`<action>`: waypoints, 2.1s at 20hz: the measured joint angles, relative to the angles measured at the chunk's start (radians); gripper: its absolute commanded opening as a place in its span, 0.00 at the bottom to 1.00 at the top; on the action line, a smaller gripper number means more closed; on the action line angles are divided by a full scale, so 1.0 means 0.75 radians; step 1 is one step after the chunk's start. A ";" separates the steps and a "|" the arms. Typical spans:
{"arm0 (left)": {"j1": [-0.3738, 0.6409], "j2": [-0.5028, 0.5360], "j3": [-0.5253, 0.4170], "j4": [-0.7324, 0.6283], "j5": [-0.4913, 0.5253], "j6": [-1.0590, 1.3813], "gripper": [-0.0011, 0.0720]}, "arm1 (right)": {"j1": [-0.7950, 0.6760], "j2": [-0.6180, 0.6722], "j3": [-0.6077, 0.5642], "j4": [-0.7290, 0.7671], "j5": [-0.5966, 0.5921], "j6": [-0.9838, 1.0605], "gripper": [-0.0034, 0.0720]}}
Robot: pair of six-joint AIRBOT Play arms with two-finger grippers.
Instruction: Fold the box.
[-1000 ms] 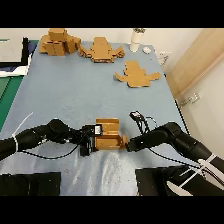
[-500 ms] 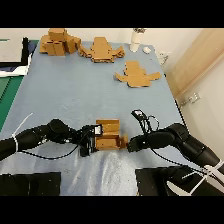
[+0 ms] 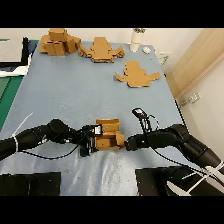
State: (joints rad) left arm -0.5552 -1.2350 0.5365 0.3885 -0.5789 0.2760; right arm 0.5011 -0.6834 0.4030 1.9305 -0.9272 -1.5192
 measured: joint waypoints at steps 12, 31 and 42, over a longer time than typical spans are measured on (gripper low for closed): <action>0.000 0.000 0.000 0.001 0.001 -0.001 0.71 | -0.001 0.001 0.011 0.048 0.073 0.043 0.53; 0.002 0.000 0.000 0.001 0.001 -0.004 0.71 | 0.206 -0.268 0.244 -0.111 0.010 0.429 0.53; 0.000 0.000 0.000 -0.001 -0.001 0.001 0.71 | 0.247 -0.232 0.307 -0.341 -0.187 0.675 0.53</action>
State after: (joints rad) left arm -0.5552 -1.2350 0.5365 0.3882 -0.5793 0.2764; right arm 0.6865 -0.8577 0.6334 1.6745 -1.0676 -1.0130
